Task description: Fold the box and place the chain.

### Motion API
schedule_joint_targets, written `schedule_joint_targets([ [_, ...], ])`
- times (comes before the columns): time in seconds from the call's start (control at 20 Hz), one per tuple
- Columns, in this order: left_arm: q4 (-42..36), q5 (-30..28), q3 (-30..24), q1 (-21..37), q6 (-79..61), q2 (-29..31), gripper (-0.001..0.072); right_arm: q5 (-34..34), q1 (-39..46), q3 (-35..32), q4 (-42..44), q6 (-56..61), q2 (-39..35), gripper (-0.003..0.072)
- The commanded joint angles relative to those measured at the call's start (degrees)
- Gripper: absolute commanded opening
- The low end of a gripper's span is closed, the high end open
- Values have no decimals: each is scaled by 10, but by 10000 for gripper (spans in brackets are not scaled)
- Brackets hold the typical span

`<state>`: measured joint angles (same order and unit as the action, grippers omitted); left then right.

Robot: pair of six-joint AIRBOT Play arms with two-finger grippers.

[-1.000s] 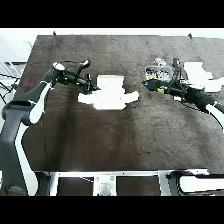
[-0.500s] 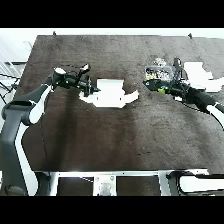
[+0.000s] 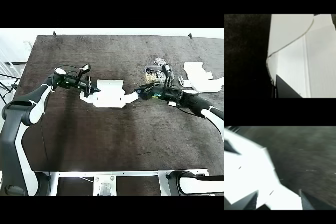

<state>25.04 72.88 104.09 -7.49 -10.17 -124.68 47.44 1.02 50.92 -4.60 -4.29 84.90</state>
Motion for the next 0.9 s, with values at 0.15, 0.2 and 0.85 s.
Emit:
schedule_joint_targets([
  [0.15, -1, 12, 0, 0, 11, 0, 20, 27, -67, -7, -162, -99, -4, 615],
  [0.2, -1, 12, 0, 0, 11, 0, 20, 26, -76, -7, -191, -99, -4, 615],
  [0.85, -1, 11, 0, 0, 11, 0, 20, -102, -145, 7, -276, -125, -2, 615],
])
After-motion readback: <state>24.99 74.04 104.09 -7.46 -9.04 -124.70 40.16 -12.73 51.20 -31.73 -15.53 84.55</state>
